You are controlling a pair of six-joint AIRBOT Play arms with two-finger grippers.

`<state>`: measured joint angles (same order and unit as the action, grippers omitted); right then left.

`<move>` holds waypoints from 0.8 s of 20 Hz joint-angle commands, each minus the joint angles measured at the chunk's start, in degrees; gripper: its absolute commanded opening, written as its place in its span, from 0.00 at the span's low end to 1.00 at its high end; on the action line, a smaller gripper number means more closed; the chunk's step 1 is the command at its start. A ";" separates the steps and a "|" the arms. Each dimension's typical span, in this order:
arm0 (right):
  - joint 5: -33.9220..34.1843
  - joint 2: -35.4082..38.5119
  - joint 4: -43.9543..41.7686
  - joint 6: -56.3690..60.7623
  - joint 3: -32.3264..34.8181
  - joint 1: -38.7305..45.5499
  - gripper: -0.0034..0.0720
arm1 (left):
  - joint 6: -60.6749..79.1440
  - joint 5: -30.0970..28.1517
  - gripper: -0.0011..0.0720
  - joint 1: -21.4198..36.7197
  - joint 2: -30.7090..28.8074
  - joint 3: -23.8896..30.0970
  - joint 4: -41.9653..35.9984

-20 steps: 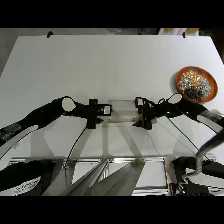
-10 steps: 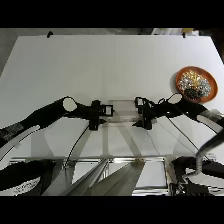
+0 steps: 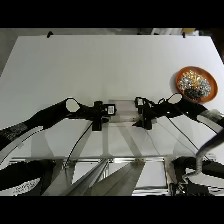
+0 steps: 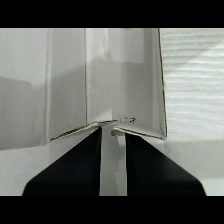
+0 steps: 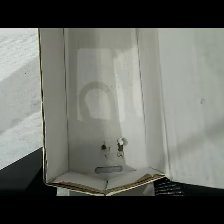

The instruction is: Fold the box and place the chain.

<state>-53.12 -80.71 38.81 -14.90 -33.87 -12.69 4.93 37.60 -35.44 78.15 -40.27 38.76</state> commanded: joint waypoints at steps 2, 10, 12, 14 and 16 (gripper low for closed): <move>-0.02 0.00 0.00 0.00 -0.04 -0.04 0.57 | -0.04 -1.03 0.22 -0.37 0.04 0.02 -0.63; -0.02 0.00 0.00 0.00 -0.04 -0.04 0.57 | -2.99 -2.95 0.42 -2.51 1.05 0.02 -0.92; -0.02 0.00 0.00 0.00 -0.04 -0.04 0.57 | -5.64 -3.17 0.42 -2.43 0.81 0.02 -0.55; -0.02 0.00 0.00 0.00 -0.04 -0.04 0.57 | -6.75 -2.93 0.41 -2.43 0.42 0.02 -0.55; -0.02 0.00 0.00 0.00 -0.04 -0.04 0.57 | -8.83 -2.56 0.40 -2.34 -0.55 0.02 -0.35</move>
<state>-53.15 -80.71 38.85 -14.92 -33.87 -12.69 -0.75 34.85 -37.80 78.43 -40.25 38.28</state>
